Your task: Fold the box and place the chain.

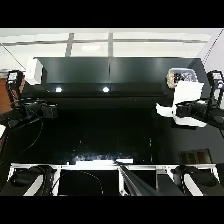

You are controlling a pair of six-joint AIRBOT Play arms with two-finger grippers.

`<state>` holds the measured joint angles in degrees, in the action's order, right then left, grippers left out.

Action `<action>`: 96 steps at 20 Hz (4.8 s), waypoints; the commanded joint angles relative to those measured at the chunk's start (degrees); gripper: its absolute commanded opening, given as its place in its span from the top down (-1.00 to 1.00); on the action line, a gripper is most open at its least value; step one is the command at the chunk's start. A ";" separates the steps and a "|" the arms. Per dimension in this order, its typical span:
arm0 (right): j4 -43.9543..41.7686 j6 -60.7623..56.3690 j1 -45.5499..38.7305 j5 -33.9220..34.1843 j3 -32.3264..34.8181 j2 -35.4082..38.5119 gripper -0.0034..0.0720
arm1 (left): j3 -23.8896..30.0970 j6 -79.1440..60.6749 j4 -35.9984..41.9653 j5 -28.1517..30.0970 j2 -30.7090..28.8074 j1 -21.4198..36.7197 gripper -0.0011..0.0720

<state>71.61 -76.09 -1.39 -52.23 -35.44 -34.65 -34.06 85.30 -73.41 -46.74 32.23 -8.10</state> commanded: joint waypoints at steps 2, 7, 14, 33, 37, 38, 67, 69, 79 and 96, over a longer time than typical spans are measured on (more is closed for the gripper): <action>0.00 0.00 -0.04 0.00 0.00 0.04 0.80 | 0.02 -0.02 0.00 0.02 -0.07 -0.04 0.88; 0.00 0.00 -0.04 0.00 0.00 0.04 0.80 | 0.02 -0.02 0.00 0.02 -0.07 -0.04 0.88; 0.00 0.00 -0.04 0.00 0.00 0.04 0.80 | 0.02 -0.02 0.00 0.13 -0.07 -0.04 0.88; 30.99 -25.79 -18.69 11.37 -3.96 -9.81 -0.94 | 0.02 0.55 3.89 11.61 3.63 -0.24 -0.98; 26.88 -24.81 -44.00 5.09 -17.03 -26.56 -0.94 | 0.02 0.55 3.87 11.56 3.65 -0.24 -0.98; 21.73 -23.54 -49.40 1.14 -20.63 -30.21 -0.94 | 0.02 0.55 3.87 11.56 3.67 -0.24 -0.98; -23.47 26.08 -56.33 -41.20 -44.24 -73.35 0.13 | 0.02 0.50 4.04 11.63 7.72 -0.28 -0.98; -23.82 28.20 -56.35 -41.29 -44.24 -73.33 0.75 | 0.02 0.50 4.04 11.63 7.72 -0.28 -0.98; -32.63 36.06 -54.86 -42.12 -37.97 -67.06 0.79 | 0.02 0.50 4.07 11.58 7.72 -0.28 -0.98; -40.33 27.80 -16.48 -10.16 1.81 -25.27 0.79 | 0.02 0.24 8.59 11.47 11.10 -9.57 -0.98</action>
<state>32.25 -44.71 -26.59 -74.17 -42.37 -69.36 -34.04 85.52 -68.25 -35.16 41.91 -14.90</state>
